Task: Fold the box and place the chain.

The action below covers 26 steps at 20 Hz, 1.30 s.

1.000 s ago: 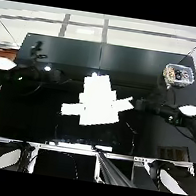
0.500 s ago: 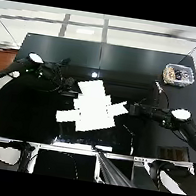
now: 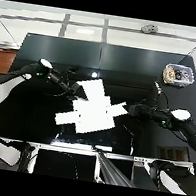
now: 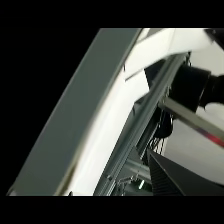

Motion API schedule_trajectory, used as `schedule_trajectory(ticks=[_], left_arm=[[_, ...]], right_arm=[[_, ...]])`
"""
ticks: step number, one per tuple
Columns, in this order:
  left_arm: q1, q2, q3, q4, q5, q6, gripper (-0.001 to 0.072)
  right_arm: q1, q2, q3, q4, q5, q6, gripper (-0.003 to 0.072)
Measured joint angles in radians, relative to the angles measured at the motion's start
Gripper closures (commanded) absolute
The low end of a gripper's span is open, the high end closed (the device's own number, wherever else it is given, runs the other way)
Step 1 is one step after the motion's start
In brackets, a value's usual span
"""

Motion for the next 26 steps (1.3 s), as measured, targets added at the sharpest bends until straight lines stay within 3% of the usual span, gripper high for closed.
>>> schedule_trajectory(ticks=[1, 4, 10, 11, 12, 13, 16, 20, 23, 26], left_arm=[[-0.003, -0.003, 0.001, -0.007, -0.014, 0.027, 0.0036], [-0.021, -0.009, 0.023, 0.01, -0.05, 0.113, 0.022], [-0.074, -0.05, 0.143, 0.105, -0.115, 0.174, 0.0687], [-0.077, -0.061, 0.158, 0.111, -0.128, 0.179, 0.0686], [-0.079, -0.073, 0.17, 0.116, -0.132, 0.182, 0.0687], [-0.08, -0.08, 0.179, 0.118, -0.148, 0.184, 0.0689], [-0.082, -0.087, 0.195, 0.128, -0.151, 0.186, 0.0691], [-0.089, -0.005, 0.166, 0.138, -0.082, 0.187, 0.0693], [-0.126, 0.174, 0.047, 0.129, 0.067, 0.245, 0.0691], [-0.188, 0.364, -0.099, 0.108, 0.29, 0.428, 0.0689]], right_arm=[[0.0, 0.0, 0.0, 0.0, 0.0, 0.0, 0.0673], [0.0, 0.0, 0.0, 0.0, 0.001, 0.0, 0.0673], [0.0, 0.0, 0.0, -0.006, 0.001, 0.0, 0.0664], [0.0, 0.0, 0.0, -0.006, 0.001, 0.0, 0.0432], [0.0, 0.0, 0.0, -0.006, 0.002, 0.0, 0.0053], [-0.005, 0.0, 0.003, -0.008, 0.003, 0.001, -0.0004], [-0.05, 0.0, 0.06, -0.072, 0.05, 0.002, -0.0002], [-0.092, 0.005, 0.224, -0.296, 0.292, -0.05, -0.0002], [-0.084, 0.018, 0.284, -0.426, 0.422, -0.071, -0.0002], [-0.074, 0.023, 0.307, -0.481, 0.424, -0.078, -0.0002]])
